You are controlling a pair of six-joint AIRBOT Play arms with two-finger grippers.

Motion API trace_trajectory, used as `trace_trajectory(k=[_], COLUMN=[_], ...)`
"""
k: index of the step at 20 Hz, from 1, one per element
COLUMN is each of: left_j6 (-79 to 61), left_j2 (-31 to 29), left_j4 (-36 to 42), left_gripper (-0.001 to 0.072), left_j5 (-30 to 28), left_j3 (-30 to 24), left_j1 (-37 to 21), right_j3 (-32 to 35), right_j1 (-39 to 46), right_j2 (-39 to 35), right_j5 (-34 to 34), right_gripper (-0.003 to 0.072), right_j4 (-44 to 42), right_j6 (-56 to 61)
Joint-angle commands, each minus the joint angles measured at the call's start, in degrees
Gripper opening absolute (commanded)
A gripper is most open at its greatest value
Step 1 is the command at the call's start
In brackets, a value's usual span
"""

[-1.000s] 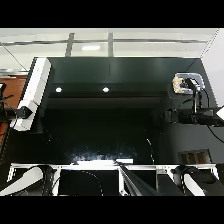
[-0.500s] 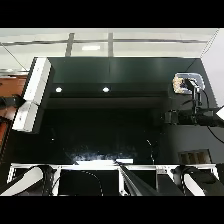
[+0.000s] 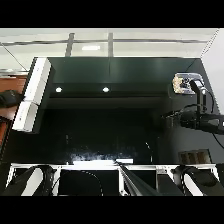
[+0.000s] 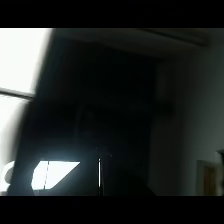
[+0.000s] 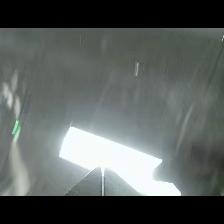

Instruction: Fold the box and place the chain.

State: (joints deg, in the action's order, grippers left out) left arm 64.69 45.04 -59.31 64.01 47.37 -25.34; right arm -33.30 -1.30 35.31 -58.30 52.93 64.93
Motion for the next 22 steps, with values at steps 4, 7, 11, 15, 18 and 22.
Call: trace_trajectory(k=[4, 7, 11, 15, 18, 22], left_j6=[-6.86, -6.38, -6.19, -6.19, -6.19, -6.19], left_j2=[-24.65, -27.98, -28.28, -28.3, -28.3, -28.3], left_j4=[0.13, 0.13, 0.2, 0.2, 0.2, 0.2], left_gripper=[0.0028, 0.0029, 0.0029, 0.0029, 0.0029, 0.0029], left_j5=[-23.28, -23.93, -23.76, -23.76, -23.76, -23.76], left_j3=[-25.97, -27.08, -27.08, -27.08, -27.08, -27.08], left_j1=[17.27, 17.75, 17.75, 17.75, 17.75, 17.75], right_j3=[8.57, 8.57, 8.57, 8.57, 8.57, 8.55], right_j1=[-4.48, -4.52, -4.5, -4.5, -4.52, -4.52], right_j2=[-2.43, -2.43, -2.43, -2.43, -2.43, -2.43], right_j5=[28.04, 26.86, 26.86, 26.86, 26.86, 26.86], right_gripper=[0.0013, 0.0014, 0.0013, 0.0014, 0.0013, 0.0013], right_j4=[-0.17, -0.39, -0.39, -0.39, -0.39, -0.39], right_j6=[-3.76, -3.74, -3.74, -3.74, -3.74, -3.74])
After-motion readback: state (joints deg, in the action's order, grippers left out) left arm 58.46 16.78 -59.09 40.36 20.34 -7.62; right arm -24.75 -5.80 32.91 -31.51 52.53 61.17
